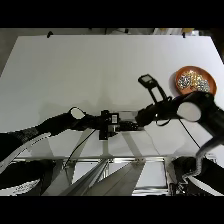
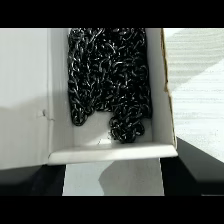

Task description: Fold the box and place the chain.

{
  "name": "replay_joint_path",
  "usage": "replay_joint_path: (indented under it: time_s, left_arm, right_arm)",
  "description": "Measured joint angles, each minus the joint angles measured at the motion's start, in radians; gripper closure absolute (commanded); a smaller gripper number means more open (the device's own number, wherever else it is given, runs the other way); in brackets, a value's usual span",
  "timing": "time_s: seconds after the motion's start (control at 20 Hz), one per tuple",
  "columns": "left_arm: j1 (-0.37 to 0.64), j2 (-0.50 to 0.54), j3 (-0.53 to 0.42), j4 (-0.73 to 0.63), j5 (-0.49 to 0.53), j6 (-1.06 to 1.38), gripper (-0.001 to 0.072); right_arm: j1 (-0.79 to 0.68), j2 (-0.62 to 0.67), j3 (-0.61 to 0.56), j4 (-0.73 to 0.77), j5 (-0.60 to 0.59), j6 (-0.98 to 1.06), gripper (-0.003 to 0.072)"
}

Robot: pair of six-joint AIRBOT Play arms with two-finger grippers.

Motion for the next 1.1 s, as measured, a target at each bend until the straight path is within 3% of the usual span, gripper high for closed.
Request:
replay_joint_path:
  time_s: [0.3,0.5,0.65,0.95,1.1]
  left_arm:
    - [0.0,0.0,0.0,0.0,0.0,0.0,0.0508]
    - [0.0,0.0,0.0,0.0,0.0,0.0,0.0508]
    - [0.0,0.0,0.0,0.0,0.0,0.0,0.0508]
    - [0.0,0.0,0.0,0.0,0.0,0.0,0.0508]
    - [0.0,0.0,0.0,0.0,0.0,0.0,0.0508]
  right_arm:
    - [-0.074,-0.099,0.048,0.092,-0.103,-0.27,0.0668]
    - [-0.038,-0.201,0.053,0.127,-0.078,-0.442,0.0665]
    - [-0.01,-0.226,0.053,0.138,-0.032,-0.584,0.0502]
    - [0.032,-0.231,0.051,0.144,0.062,-0.782,0.0484]
    - [0.068,-0.231,0.051,0.145,0.08,-0.854,0.0417]
